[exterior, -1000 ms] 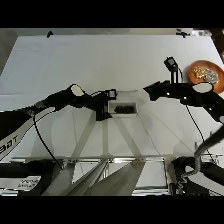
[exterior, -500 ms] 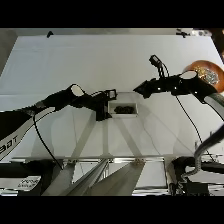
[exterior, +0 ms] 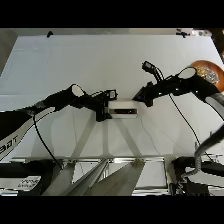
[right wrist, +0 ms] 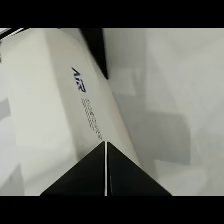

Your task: Fold the box and place the chain.

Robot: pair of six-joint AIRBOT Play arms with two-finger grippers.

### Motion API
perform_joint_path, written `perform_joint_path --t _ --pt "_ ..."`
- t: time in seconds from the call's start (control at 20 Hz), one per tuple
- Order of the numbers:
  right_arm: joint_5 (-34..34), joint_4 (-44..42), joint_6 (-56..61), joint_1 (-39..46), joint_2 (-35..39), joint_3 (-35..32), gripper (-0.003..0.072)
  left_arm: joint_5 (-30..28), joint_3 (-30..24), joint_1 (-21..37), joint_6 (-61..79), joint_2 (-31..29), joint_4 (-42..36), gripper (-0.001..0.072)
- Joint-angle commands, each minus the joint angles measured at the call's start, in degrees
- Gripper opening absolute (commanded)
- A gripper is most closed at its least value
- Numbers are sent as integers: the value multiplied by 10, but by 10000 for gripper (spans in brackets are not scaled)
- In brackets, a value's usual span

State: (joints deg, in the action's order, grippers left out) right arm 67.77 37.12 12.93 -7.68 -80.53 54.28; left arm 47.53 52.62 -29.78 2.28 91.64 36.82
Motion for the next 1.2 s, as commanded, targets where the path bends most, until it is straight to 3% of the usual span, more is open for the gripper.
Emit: perform_joint_path --t 0.0,0.05,0.35,0.55,1.15 --pt "4 25 -12 -11 18 1 149 -2 0 1 1 0 0 352" --pt "3 38 -16 -18 18 1 227 -1 0 0 1 0 0 352" --pt "-46 94 -40 -83 29 1 277 -2 0 1 1 0 0 352" --pt "-89 165 -15 -119 40 1 277 -2 0 0 1 0 0 352" --pt "-59 215 33 -160 112 -1 258 -2 0 0 1 0 0 352"
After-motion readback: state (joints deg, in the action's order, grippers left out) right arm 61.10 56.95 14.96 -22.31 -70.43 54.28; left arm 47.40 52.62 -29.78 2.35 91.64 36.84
